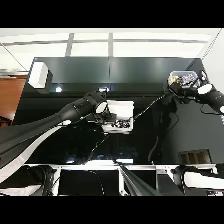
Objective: Fold the box and place the chain.
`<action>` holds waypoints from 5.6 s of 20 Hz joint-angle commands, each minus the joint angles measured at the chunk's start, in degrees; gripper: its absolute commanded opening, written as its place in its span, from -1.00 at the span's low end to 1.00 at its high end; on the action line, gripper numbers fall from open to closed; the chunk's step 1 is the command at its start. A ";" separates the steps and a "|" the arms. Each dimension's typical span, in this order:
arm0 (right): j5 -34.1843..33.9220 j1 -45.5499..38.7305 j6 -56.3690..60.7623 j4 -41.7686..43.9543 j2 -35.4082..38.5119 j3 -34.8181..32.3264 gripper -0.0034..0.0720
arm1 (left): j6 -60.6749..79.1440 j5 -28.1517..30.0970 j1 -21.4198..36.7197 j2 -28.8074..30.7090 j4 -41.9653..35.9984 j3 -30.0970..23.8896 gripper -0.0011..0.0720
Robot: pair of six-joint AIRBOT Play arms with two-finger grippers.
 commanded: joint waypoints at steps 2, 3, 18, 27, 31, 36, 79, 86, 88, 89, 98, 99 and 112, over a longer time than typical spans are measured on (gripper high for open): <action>-0.63 0.00 0.26 2.80 -1.92 0.44 0.95 | 0.02 -0.09 0.04 -0.02 -0.02 0.00 -0.89; -0.31 -0.02 0.28 2.80 -2.10 0.44 0.80 | 0.02 -0.09 0.04 -0.02 -0.02 0.00 -0.90; 25.31 -1.73 -13.99 0.15 18.10 9.86 -0.87 | -0.11 0.02 0.04 -0.02 -0.20 0.00 -0.89; 46.40 -1.27 -14.38 5.33 31.58 26.62 -0.87 | -0.13 -0.04 0.04 -0.02 -0.42 0.00 -0.89; 51.74 -1.25 -15.30 17.38 35.06 27.21 -0.87 | -0.13 -0.09 0.02 -0.02 -0.42 0.00 -0.90; 53.86 0.61 -16.35 31.87 36.35 27.19 -0.87 | -0.13 -0.04 0.04 -0.02 -0.42 0.00 -0.90; 43.12 12.48 -17.03 -10.32 28.48 -1.86 -0.05 | -0.11 -1.11 0.04 -2.10 -1.31 0.00 -0.89; 42.60 13.75 -18.38 -8.81 28.72 -1.86 -0.05 | -0.55 -3.06 0.26 -1.51 -1.11 1.57 -0.67; 41.16 13.75 -18.27 -8.85 28.72 -1.88 -0.05 | -0.55 -3.23 0.20 -0.09 0.13 2.69 0.27; 40.79 13.75 -18.23 -8.87 28.72 -1.86 -0.05 | -0.28 -3.54 0.17 1.33 1.40 2.89 0.32; 40.15 13.73 -17.29 -8.87 28.72 -1.86 -0.05 | 10.86 -5.88 8.37 25.03 13.42 -4.11 0.32; 40.13 13.73 -17.20 -8.87 28.72 -1.86 -0.05 | 10.84 -3.78 12.55 28.61 13.25 -8.00 0.32; 39.06 13.75 -12.72 -8.81 28.72 -1.86 -0.05 | 129.09 13.55 29.27 34.38 -53.99 -39.89 1.00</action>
